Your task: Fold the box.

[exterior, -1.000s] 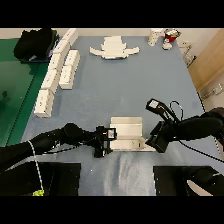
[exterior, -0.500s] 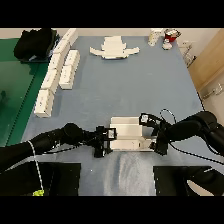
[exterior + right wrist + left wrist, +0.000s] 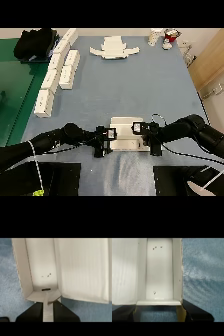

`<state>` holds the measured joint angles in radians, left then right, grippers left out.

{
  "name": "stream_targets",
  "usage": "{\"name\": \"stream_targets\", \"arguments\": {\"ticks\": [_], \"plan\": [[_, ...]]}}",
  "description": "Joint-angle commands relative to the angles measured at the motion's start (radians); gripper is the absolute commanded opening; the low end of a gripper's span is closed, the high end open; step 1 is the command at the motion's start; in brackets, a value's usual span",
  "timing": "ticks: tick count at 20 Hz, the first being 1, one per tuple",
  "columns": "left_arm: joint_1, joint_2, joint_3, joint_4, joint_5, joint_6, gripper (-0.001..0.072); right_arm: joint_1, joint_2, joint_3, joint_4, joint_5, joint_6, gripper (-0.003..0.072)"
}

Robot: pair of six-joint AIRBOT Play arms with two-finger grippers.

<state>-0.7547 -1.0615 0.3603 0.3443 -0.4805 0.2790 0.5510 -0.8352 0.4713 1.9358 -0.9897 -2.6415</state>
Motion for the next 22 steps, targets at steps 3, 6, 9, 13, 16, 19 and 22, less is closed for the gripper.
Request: {"name": "stream_targets", "arguments": {"ticks": [3, 6, 9, 13, 16, 19, 22], "plan": [[0.000, 0.000, 0.001, 0.000, 0.000, 0.000, 0.0475, 0.012, -0.007, -0.003, 0.122, 0.028, -0.056, 0.0077], [0.000, 0.000, 0.001, 0.000, 0.000, 0.000, 0.0475, 0.012, -0.007, -0.006, 0.156, 0.034, -0.056, 0.0398], [0.000, 0.000, 0.001, 0.000, 0.000, 0.000, 0.0475, 0.012, -0.007, -0.006, 0.155, 0.035, -0.056, 0.0536], [0.000, 0.000, 0.001, 0.000, 0.000, 0.000, 0.0475, 0.012, -0.006, -0.005, 0.154, 0.005, -0.045, 0.0536], [0.000, 0.000, 0.001, 0.000, 0.000, 0.000, 0.0475, 0.012, -0.005, -0.005, 0.151, 0.000, -0.042, 0.0531], [0.000, 0.000, 0.001, 0.000, 0.000, 0.000, 0.0475, 0.012, -0.005, 0.007, 0.080, -0.079, 0.132, 0.0188], [0.000, 0.000, 0.001, 0.000, 0.000, 0.000, 0.0475, 0.011, -0.005, 0.055, -0.108, -0.190, 0.521, 0.0002]]}}
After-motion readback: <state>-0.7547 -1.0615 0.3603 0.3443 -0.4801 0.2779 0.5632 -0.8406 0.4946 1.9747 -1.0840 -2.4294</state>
